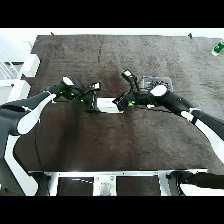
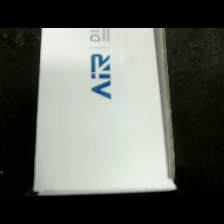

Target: Fold the box and place the chain.

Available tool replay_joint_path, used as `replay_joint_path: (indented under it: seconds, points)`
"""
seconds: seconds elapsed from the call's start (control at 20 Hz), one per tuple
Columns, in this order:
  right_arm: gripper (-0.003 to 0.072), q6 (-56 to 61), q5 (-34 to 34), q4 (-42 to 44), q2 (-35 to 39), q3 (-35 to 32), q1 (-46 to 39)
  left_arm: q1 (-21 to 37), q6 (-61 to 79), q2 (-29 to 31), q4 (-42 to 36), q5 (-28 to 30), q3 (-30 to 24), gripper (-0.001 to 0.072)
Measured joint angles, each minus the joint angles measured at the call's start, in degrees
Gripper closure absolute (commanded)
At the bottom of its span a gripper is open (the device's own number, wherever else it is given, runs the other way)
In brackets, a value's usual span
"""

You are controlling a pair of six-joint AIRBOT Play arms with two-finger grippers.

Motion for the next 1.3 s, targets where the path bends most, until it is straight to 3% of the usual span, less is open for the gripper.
replay_joint_path:
  seconds: [0.25,0.45,1.05,1.3]
  points:
    - [0.0672,-2.21,-13.0,4.22,4.28,-9.05,3.23,0.0,0.07,0.0,0.04,-0.04,0.0,0.024]
    - [0.0672,-2.51,-18.01,5.68,4.09,-12.17,4.63,0.0,0.13,0.0,0.07,-0.04,0.0,0.024]
    - [0.0672,-0.63,-18.27,6.32,-0.04,-13.38,5.05,0.02,0.22,0.0,0.15,0.0,0.02,0.024]
    - [0.0672,-0.9,-17.11,4.79,5.03,-12.72,5.14,0.04,0.0,0.0,0.02,-0.31,0.02,0.024]
